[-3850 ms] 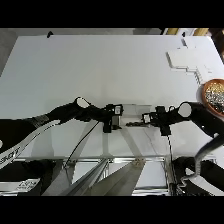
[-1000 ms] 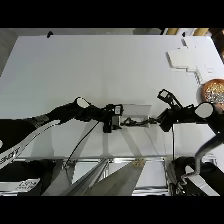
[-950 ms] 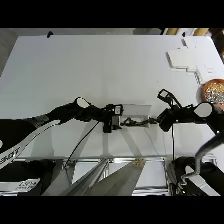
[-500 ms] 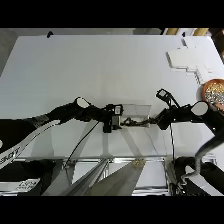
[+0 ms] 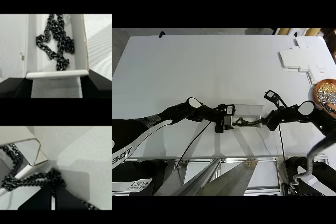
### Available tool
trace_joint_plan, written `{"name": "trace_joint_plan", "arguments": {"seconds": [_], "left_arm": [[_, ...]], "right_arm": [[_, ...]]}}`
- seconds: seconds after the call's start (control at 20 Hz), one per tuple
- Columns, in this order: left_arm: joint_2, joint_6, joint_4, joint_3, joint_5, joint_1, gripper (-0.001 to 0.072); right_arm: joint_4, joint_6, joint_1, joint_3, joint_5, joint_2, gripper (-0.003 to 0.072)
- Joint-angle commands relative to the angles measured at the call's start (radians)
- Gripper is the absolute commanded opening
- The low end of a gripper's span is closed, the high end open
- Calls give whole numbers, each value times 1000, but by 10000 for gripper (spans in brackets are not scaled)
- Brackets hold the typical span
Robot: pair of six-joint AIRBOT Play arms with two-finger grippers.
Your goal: Fold the box and place the chain.
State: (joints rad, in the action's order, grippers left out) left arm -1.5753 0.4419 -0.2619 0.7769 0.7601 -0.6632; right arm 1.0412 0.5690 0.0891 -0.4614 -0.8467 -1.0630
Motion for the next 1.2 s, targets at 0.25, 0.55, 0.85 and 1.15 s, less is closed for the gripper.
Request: {"name": "trace_joint_plan", "arguments": {"seconds": [0.25,0.55,0.85,1.15], "left_arm": [[1,0,0,0,0,1,274],[1,0,0,0,0,1,274],[1,0,0,0,0,1,274],[1,0,0,0,0,1,274]], "right_arm": [[113,87,10,-1,-18,179,12],[2,85,11,-1,-80,472,11],[-399,-59,11,-1,-163,599,11],[-538,-115,161,-1,-73,597,11]]}}
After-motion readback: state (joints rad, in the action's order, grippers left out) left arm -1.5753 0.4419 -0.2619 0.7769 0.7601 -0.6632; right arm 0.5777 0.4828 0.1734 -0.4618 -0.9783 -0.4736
